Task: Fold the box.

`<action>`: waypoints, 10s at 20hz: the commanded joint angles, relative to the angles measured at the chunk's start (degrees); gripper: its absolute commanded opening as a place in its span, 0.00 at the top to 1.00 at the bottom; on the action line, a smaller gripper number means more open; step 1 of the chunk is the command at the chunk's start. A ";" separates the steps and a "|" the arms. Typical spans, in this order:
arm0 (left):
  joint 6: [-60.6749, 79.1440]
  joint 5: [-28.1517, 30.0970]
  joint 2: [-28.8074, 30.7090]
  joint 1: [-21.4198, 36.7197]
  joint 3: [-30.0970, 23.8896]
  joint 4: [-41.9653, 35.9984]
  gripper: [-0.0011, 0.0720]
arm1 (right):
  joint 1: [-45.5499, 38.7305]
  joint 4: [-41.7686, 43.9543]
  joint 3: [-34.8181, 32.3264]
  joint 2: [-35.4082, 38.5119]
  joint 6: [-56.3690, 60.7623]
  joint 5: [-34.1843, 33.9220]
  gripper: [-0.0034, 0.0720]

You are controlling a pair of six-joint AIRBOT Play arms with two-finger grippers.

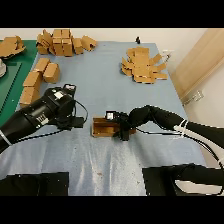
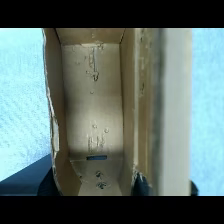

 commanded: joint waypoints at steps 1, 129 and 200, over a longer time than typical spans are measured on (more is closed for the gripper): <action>23.32 6.12 1.68 13.84 -5.22 -15.72 0.97 | 0.00 -0.07 0.02 0.00 0.02 0.00 0.24; 146.66 37.13 -13.07 14.88 -19.06 -71.10 0.18 | -0.02 -0.24 0.02 0.00 0.02 0.22 0.24; 146.68 37.16 -13.07 14.88 -19.06 -71.10 0.18 | -19.54 33.38 11.72 -20.55 40.63 -20.76 0.95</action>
